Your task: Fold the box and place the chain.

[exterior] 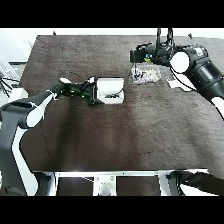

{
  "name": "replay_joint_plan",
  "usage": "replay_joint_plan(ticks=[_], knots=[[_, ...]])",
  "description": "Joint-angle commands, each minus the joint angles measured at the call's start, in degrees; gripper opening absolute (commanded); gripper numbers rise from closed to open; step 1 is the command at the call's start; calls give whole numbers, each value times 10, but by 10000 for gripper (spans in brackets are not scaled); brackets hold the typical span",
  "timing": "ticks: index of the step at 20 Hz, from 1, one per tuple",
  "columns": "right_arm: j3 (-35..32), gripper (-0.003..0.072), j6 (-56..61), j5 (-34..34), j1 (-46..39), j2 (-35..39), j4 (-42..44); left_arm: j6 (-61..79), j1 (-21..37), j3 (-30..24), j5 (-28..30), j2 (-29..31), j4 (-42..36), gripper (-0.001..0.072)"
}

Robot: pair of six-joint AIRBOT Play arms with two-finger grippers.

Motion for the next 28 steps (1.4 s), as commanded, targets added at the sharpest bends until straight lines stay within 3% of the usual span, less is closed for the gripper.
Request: replay_joint_plan(ticks=[1,7,15,19,24,28], knots=[[0,5,-1,14,37,29,-12,0,1,0,0,0,0,349],[0,5,2,7,76,32,-11,0,1,0,0,0,0,349],[0,5,1,-85,89,21,-11,0,1,0,0,0,0,350],[-9,5,2,-83,89,14,-11,0,1,0,0,0,0,350],[-74,5,17,-86,89,7,-11,0,1,0,0,0,0,350],[-167,5,46,-157,89,-44,-7,0,1,0,0,0,0,349]])
